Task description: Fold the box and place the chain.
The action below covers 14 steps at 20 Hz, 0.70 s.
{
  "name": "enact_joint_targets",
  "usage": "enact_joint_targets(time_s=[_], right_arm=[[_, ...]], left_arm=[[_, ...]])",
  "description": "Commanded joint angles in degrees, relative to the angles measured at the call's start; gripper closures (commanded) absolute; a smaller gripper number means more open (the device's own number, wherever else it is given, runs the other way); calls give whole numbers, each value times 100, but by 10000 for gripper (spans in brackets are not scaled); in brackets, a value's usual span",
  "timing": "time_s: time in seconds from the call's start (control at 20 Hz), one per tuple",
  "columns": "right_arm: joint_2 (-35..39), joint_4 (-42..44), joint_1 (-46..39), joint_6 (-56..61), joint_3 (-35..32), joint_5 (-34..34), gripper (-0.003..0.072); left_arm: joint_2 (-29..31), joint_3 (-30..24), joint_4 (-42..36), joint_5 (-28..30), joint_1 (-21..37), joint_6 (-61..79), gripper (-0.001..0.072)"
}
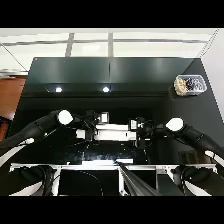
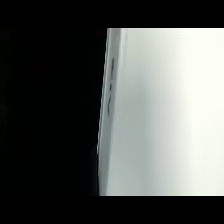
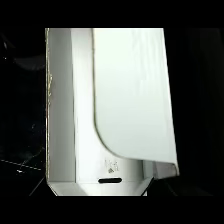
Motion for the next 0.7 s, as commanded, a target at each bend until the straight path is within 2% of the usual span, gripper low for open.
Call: enact_joint_targets(time_s=[0.0,0.15,0.65], right_arm=[[-131,72,74,-116,-28,-140,-25],[-382,83,199,-116,-28,-216,-24],[-446,-291,236,433,17,-575,-18]], left_arm=[[0,0,-20,-20,0,-17,677],[0,0,-17,-22,0,-15,677],[0,0,-17,-31,0,-15,677]])
